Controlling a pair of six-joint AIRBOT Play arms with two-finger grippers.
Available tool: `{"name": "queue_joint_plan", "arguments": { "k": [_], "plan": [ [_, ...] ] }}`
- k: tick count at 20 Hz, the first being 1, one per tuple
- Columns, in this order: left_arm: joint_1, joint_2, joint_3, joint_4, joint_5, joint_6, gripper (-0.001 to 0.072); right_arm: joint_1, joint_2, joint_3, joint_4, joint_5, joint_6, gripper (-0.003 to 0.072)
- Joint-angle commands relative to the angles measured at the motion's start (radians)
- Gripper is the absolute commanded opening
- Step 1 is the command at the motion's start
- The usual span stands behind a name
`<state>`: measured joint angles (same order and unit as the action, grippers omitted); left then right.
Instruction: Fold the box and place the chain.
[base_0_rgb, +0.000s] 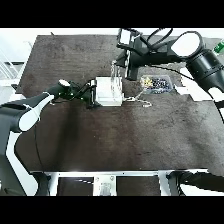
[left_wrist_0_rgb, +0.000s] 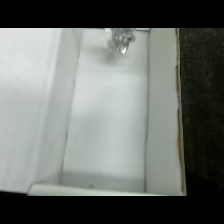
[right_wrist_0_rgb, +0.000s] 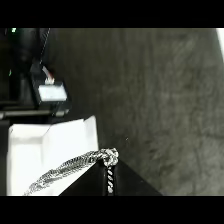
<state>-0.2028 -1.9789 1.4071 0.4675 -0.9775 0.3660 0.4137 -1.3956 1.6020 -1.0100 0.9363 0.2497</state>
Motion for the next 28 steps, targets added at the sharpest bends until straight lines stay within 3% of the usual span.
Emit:
{"name": "queue_joint_plan", "arguments": {
  "k": [1, 7, 13, 14, 15, 16, 21, 28],
  "plan": [
    [0.001, 0.000, 0.001, 0.000, 0.000, 0.000, 0.0179, 0.043, -0.026, 0.011, 0.000, -0.096, 0.004, 0.0008],
    [0.001, 0.000, 0.001, 0.000, 0.000, 0.000, 0.0179, 0.076, -0.151, 0.011, 0.051, -0.098, 0.032, 0.0009],
    [0.001, 0.000, 0.001, 0.000, 0.000, 0.000, 0.0179, 0.050, -0.263, 0.010, -0.024, -0.038, 0.122, 0.0016],
    [0.001, 0.000, 0.001, 0.000, 0.000, 0.000, 0.0179, 0.040, -0.264, 0.008, -0.038, -0.017, 0.122, 0.0161],
    [0.001, 0.000, 0.001, 0.000, 0.000, 0.000, 0.0179, 0.028, -0.261, 0.009, -0.046, 0.010, 0.140, 0.0399],
    [0.001, 0.000, 0.001, 0.000, 0.000, 0.000, 0.0179, 0.011, -0.254, 0.009, -0.051, 0.047, 0.156, 0.0517],
    [0.001, 0.000, 0.001, 0.000, 0.000, 0.000, 0.0179, -0.154, -0.241, 0.002, -0.053, 0.270, 0.166, 0.0513],
    [0.001, 0.000, 0.001, 0.000, 0.000, 0.000, 0.0179, -0.264, -0.302, -0.100, -0.045, 0.232, 0.014, 0.0514]
  ]
}}
